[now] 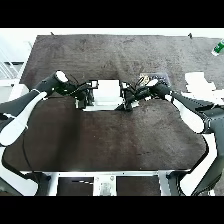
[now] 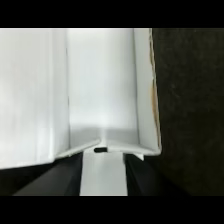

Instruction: Fold the box and place the chain.

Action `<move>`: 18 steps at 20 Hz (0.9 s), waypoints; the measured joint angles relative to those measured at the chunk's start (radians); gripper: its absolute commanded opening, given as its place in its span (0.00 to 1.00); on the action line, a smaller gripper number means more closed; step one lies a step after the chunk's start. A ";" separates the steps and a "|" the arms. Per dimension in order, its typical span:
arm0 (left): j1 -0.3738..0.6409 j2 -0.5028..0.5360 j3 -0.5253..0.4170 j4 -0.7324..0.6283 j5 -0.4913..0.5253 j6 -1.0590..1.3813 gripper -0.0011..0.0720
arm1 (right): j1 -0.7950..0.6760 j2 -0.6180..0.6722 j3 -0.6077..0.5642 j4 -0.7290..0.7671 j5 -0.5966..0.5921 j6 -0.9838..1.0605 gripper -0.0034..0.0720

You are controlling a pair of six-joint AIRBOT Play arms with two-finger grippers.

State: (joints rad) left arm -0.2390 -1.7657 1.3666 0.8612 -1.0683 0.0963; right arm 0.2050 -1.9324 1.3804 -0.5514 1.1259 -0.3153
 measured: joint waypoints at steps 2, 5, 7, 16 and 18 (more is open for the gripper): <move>0.000 -0.006 0.000 -0.022 0.003 0.008 0.43 | 0.000 0.000 0.000 0.000 0.000 0.000 0.78; 0.000 -0.012 -0.001 -0.059 0.008 0.029 0.44 | 0.000 0.000 0.000 0.000 0.000 0.000 0.78; -0.001 -0.014 -0.001 -0.077 0.010 0.043 0.44 | 0.000 0.000 0.000 0.001 0.000 0.000 0.78; -0.001 -0.042 0.000 -0.126 0.006 0.068 0.90 | 0.000 0.000 0.000 -0.001 0.000 0.000 0.78; -0.001 -0.047 0.000 -0.136 0.010 0.068 0.91 | 0.000 0.000 0.000 0.000 0.000 0.000 0.78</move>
